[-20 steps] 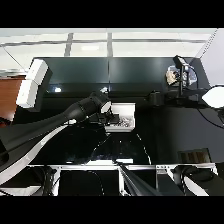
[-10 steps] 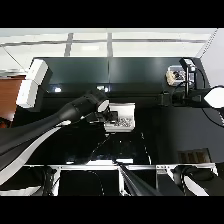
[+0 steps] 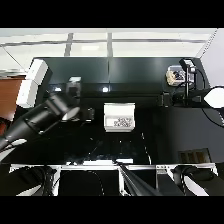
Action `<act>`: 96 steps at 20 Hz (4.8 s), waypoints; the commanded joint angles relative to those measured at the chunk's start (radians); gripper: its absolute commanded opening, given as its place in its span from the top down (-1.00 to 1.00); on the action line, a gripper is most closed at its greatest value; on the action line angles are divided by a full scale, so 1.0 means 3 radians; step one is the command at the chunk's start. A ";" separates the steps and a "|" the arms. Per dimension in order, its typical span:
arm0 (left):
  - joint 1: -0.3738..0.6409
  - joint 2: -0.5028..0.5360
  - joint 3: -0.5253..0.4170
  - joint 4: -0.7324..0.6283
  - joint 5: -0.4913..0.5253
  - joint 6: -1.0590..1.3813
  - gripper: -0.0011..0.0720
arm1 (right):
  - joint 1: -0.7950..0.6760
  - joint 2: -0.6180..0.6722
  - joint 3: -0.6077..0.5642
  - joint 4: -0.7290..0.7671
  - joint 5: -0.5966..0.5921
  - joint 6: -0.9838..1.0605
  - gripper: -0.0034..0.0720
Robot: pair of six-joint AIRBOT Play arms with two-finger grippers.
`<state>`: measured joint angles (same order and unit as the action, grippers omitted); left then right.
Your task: Fold the box and place the chain.
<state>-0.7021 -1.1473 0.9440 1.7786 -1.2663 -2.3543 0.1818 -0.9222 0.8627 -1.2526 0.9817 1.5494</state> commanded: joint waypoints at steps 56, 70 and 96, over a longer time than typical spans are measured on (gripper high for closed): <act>0.0757 -0.1035 -0.0500 -0.4025 0.1502 0.8494 -0.17 | 0.0195 -0.0243 -0.0245 0.0697 -0.0815 0.0226 -0.99; 0.0755 -0.1035 -0.0500 -0.4023 0.1502 0.8494 -0.17 | 0.0693 -0.0802 -0.0042 0.1373 -0.0079 -0.3683 -0.97; 0.0755 -0.1035 -0.0500 -0.4025 0.1503 0.8492 -0.18 | 0.0462 -0.0810 -0.0390 0.1966 -0.0051 -0.4752 0.55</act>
<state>-0.4747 -1.4574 0.7933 0.5709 -0.8154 0.1928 0.3195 -1.1641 0.7486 -0.6605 0.9520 0.1230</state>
